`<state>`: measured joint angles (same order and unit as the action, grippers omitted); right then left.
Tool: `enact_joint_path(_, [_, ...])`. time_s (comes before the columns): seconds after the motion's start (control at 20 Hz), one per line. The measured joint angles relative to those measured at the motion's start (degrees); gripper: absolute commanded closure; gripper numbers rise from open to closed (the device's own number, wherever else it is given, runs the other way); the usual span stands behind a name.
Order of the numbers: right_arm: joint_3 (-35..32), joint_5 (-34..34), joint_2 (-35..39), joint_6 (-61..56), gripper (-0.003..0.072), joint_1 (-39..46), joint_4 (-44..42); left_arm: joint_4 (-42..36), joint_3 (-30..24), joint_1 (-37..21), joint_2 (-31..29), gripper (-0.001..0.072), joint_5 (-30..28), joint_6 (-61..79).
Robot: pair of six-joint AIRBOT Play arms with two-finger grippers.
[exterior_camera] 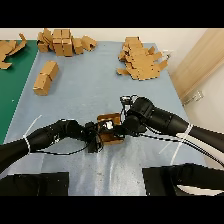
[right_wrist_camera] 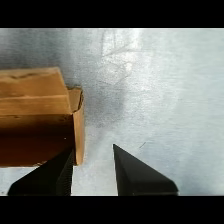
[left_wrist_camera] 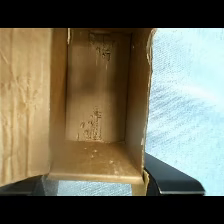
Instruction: Fold the box.
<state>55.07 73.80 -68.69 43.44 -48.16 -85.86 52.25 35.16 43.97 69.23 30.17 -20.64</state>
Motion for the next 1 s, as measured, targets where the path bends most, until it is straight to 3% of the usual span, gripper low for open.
enact_joint_path(0.25, [0.0,0.2,0.2,-0.1,0.0351,0.0,0.3,0.0,0.0,0.0,0.0,0.0246,0.2,0.0])
enact_joint_path(0.35, [0.0,0.2,0.2,-0.1,0.0422,0.0,0.3,0.0,0.0,0.0,0.0,0.0246,0.2,0.0])
enact_joint_path(1.0, [0.0,0.0,0.2,-0.1,0.0422,0.0,-1.7,0.1,0.0,0.0,0.0,0.0246,0.4,0.0])
